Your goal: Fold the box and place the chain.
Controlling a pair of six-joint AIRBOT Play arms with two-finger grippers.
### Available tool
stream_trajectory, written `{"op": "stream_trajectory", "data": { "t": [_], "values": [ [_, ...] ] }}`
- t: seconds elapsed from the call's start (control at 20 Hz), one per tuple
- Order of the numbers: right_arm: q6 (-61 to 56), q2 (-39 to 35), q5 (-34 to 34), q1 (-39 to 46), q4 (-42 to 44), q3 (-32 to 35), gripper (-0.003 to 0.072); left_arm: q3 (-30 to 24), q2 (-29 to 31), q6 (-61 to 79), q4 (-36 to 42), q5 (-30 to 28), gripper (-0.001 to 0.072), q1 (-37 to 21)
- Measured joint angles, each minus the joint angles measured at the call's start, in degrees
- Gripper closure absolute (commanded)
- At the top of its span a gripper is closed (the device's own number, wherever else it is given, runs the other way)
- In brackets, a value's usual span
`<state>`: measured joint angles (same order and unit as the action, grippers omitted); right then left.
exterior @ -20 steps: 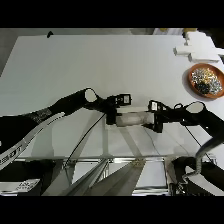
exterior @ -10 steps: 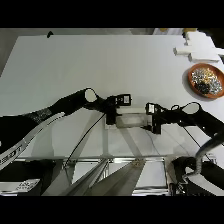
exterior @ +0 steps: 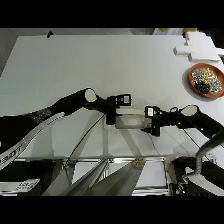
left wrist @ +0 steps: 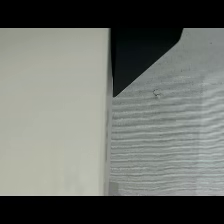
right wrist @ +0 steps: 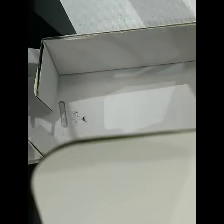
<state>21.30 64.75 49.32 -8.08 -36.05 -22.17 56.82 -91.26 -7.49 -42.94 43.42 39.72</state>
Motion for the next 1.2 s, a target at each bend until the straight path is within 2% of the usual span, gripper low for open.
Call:
{"op": "stream_trajectory", "data": {
  "t": [0.55,0.65,0.7,0.8,0.85,0.9,1.2],
  "values": [
    [4.2,2.3,-0.8,0.0,2.0,0.0,0.0124,0.0,0.0,0.0,0.0,-0.1,0.0697,0.0],
    [4.5,2.6,-1.0,0.0,2.1,0.0,0.0174,0.0,0.0,0.0,0.0,-0.1,0.0697,0.0],
    [4.9,2.6,-1.0,0.0,2.1,0.0,0.0176,0.0,0.0,0.0,0.0,-0.1,0.0697,0.0],
    [5.4,2.8,-1.0,0.0,2.1,0.0,0.0312,0.0,0.0,0.0,0.0,-0.1,0.0697,0.0],
    [5.6,2.8,-0.9,0.0,2.1,0.0,0.0316,0.0,0.0,0.0,0.0,-0.1,0.0697,0.0],
    [5.7,2.9,-0.9,0.0,2.2,0.0,0.0357,0.0,0.0,0.0,0.0,-0.1,0.0697,0.0],
    [6.1,2.9,-1.0,0.0,2.0,0.0,0.0350,0.0,0.0,0.0,0.0,-0.1,0.0697,0.0]
  ]
}}
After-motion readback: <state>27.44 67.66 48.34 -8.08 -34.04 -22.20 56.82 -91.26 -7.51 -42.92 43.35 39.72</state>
